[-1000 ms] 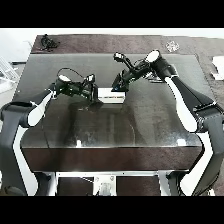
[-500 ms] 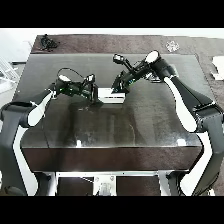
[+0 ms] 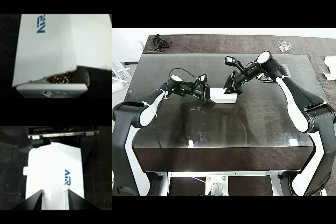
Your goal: Fold the box and place the chain.
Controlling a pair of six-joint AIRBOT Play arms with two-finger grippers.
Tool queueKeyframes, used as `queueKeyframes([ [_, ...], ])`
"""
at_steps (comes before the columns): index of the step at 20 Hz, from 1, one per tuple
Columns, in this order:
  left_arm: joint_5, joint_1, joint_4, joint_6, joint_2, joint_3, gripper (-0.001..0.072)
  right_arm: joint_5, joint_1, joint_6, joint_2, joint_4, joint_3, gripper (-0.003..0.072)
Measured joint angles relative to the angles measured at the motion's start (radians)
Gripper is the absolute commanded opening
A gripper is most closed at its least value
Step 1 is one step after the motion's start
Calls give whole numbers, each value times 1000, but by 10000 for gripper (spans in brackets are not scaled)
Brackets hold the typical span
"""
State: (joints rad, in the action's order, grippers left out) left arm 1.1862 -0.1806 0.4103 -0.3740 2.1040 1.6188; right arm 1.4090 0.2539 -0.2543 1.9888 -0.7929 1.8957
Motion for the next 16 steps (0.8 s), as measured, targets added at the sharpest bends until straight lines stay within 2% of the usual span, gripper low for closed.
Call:
queueKeyframes([
  [8,0,0,0,0,0,0,640,-24,0,4,2,-9,0,361],
  [11,0,0,0,0,0,0,639,13,0,5,2,2,0,297],
  [16,0,0,0,0,0,0,640,46,0,10,2,14,0,267],
])
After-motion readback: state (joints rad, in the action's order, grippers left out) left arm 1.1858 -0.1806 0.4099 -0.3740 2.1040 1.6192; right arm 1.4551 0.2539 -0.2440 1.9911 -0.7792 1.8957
